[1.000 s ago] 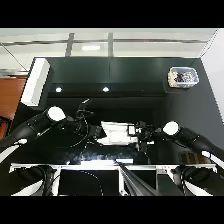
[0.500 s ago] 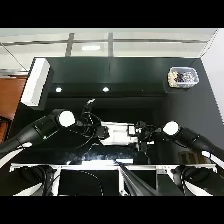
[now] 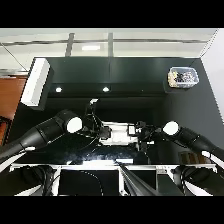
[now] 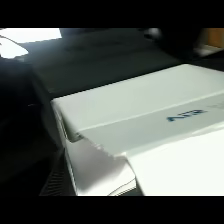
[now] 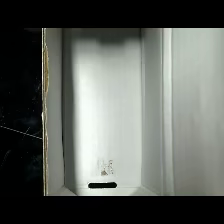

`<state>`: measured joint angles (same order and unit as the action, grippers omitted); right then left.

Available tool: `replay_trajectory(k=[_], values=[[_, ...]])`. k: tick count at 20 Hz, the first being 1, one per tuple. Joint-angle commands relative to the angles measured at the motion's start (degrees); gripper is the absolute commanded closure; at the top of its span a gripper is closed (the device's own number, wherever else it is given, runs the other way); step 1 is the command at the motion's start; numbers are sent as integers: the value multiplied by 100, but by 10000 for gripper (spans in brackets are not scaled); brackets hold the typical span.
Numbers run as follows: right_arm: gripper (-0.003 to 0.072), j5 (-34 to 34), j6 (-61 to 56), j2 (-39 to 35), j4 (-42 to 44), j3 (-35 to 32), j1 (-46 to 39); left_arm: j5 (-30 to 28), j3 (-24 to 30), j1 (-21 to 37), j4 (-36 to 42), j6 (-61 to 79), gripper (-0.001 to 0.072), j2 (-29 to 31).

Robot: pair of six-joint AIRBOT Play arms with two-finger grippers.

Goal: Fold the box and place the chain.

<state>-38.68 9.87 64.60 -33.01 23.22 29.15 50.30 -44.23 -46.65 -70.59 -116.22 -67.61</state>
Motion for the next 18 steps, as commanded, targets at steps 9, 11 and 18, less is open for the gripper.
replay_trajectory(k=[9,11,18], values=[[304,-2,0,-2,0,-2,0,1211,-942,-619,-1488,-1193,230,-977],[304,-2,0,-2,-2,-2,0,1169,-1027,-608,-1484,-1204,230,-1091],[304,-2,0,-2,0,-2,0,1259,-1187,-619,-1392,-1436,445,-1320]])
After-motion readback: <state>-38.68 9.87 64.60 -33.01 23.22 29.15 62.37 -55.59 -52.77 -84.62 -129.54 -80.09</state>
